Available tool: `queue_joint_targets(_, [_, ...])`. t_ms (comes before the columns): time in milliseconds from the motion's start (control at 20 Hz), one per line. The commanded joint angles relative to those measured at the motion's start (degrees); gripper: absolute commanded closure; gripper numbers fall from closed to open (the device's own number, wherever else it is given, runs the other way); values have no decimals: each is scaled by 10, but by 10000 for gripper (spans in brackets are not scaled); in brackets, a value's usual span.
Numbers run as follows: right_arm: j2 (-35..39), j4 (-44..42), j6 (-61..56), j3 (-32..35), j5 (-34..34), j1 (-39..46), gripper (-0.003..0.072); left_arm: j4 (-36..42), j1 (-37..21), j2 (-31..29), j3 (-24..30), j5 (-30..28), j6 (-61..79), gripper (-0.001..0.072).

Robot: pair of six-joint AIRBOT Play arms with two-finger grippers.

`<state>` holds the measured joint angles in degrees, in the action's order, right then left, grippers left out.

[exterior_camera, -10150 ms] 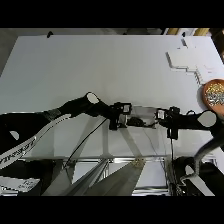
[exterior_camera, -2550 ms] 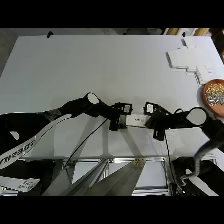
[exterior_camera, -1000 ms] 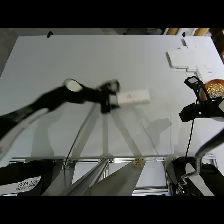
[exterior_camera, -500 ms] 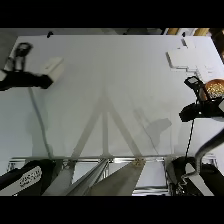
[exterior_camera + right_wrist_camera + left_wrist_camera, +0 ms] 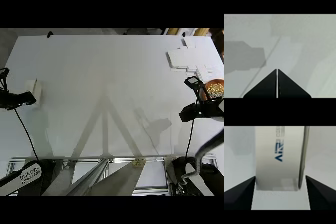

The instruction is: Fold the box and place the chain.

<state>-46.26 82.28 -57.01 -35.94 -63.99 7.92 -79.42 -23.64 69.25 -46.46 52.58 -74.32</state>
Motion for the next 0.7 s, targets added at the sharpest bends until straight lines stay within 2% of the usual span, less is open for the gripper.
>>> queue_joint_targets(0, [0,0,0,-1,0,0,666,-14,-6,-11,8,24,-20,8])
queue_joint_targets(400, [0,0,0,-1,0,0,666,-12,-6,-154,8,2,-18,13])
queue_joint_targets(650, [0,0,0,-1,0,0,666,-8,-6,-175,9,-14,-22,13])
